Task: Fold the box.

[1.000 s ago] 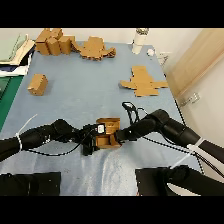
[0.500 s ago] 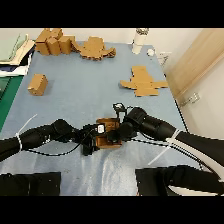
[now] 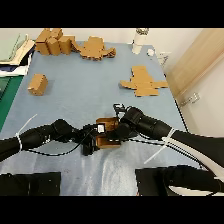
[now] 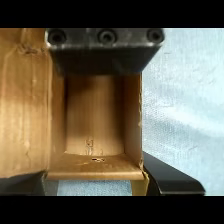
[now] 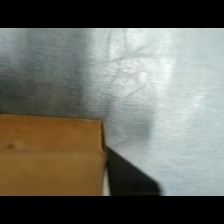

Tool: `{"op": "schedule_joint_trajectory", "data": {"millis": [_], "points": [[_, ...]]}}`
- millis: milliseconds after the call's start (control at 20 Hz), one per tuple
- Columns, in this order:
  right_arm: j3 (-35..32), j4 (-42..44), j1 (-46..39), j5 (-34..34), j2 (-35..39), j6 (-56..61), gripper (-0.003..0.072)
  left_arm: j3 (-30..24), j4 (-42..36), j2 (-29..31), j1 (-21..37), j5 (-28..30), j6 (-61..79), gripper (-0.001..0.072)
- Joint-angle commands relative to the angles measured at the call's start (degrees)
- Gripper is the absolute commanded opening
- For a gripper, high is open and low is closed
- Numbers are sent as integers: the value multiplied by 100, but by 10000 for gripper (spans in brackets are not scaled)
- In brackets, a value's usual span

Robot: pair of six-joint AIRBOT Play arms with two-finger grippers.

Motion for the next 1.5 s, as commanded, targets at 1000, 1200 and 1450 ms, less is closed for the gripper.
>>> {"op": "schedule_joint_trajectory", "data": {"millis": [1000,1200,1450], "points": [[140,4183,-3847,-175,-105,-5801,2,4,-11,4,0,0,-11,474],[138,5777,-3362,-468,-1043,-7941,2,4,-11,4,0,0,-11,474],[114,5613,-2889,-581,-273,-8741,2,4,-11,4,0,0,-11,474]]}}
